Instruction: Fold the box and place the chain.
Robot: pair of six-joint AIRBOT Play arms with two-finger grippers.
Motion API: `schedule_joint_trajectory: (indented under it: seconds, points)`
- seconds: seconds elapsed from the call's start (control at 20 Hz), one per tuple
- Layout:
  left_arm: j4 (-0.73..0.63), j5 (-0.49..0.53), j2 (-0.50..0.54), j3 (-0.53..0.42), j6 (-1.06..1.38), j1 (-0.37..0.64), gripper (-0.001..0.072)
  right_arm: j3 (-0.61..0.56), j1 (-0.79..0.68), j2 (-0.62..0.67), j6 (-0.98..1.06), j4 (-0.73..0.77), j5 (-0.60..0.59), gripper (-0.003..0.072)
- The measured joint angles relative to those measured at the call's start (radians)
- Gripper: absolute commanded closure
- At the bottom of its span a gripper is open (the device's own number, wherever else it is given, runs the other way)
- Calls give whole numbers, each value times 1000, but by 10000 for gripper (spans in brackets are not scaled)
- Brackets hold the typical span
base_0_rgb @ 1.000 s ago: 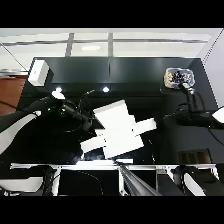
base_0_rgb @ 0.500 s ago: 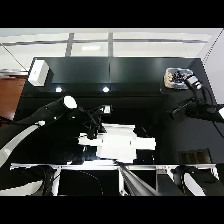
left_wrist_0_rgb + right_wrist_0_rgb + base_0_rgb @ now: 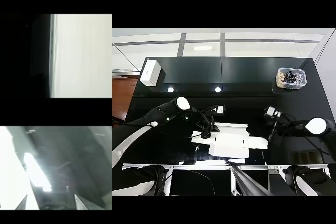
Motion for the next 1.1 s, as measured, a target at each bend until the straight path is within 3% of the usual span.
schedule_joint_trajectory:
  seconds: [0.4, 0.9, 1.1]
  points:
    - [1, 35, 0, 0, -34, 13, 685, -34, 188, -36, -90, 50, 17, -29]
    - [3, 40, 0, 0, -37, 14, 684, -36, 250, -124, -239, 92, 13, -29]
    - [3, 40, 0, 0, -37, 13, 684, -36, 300, -144, -281, 117, -43, -29]
